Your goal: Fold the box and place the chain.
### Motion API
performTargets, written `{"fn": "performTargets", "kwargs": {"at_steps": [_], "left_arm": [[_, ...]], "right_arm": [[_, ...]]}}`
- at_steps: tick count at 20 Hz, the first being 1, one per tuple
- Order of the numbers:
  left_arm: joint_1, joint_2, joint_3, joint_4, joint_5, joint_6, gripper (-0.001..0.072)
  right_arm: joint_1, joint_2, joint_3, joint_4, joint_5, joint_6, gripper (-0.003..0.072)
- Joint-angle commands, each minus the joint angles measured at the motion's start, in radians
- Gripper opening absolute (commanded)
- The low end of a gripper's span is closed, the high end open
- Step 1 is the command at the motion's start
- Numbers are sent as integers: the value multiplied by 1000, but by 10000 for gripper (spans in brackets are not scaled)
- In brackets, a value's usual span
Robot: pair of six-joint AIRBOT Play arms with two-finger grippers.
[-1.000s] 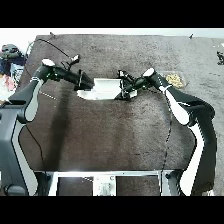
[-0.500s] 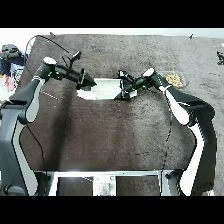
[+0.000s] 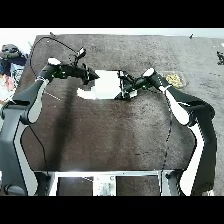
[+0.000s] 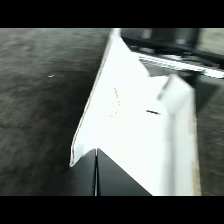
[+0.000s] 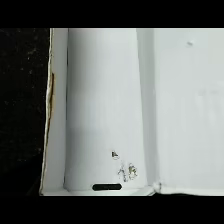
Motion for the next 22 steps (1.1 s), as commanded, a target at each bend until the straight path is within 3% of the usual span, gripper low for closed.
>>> {"fn": "performTargets", "kwargs": {"at_steps": [1, 9, 15, 22], "left_arm": [[-1, -10, -35, 12, 93, -10, 11], [-1, -12, -100, 15, 94, -9, 11], [0, -3, -78, -17, 93, -9, 10], [41, 155, -63, 33, 57, 24, 10]], "right_arm": [[0, 0, 0, 0, 1, 0, 378], [0, 0, 0, 0, 1, 0, 378], [0, 0, 0, 0, 1, 0, 378], [0, 0, 0, 0, 1, 0, 378]]}}
